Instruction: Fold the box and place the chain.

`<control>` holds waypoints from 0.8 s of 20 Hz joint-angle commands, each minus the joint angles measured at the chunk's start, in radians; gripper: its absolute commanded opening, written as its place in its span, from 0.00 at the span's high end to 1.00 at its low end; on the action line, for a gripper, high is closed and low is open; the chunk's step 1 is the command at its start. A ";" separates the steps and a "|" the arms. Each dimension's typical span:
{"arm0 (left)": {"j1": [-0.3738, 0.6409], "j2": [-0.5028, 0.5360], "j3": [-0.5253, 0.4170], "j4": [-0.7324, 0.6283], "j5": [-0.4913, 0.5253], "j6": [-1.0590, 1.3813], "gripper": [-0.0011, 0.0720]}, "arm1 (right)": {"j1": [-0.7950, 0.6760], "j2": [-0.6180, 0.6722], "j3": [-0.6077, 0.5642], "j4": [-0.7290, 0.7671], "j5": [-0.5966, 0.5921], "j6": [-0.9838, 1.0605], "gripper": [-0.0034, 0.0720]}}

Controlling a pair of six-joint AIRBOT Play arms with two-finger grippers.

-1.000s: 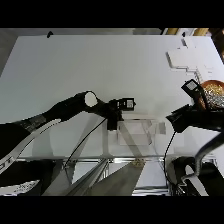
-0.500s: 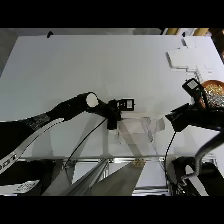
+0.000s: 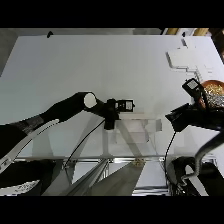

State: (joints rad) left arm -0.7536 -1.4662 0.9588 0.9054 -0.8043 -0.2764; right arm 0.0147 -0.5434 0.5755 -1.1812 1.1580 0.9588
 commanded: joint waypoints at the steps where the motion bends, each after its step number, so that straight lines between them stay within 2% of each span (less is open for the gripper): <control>1: -0.002 0.023 0.001 0.099 -0.025 -0.095 0.98 | 0.001 0.001 0.001 0.000 0.002 0.000 0.50; 8: -0.013 0.021 0.001 0.071 0.024 -0.052 0.98 | 0.001 0.001 0.001 0.000 -0.001 0.000 0.51; 16: -0.013 0.021 0.001 0.071 0.022 -0.038 0.98 | 0.001 0.001 0.000 0.000 -0.032 0.000 0.51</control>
State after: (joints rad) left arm -0.7654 -1.4456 0.9588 0.9771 -0.7822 -0.3176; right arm 0.0143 -0.5430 0.5755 -1.1812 1.1378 0.9588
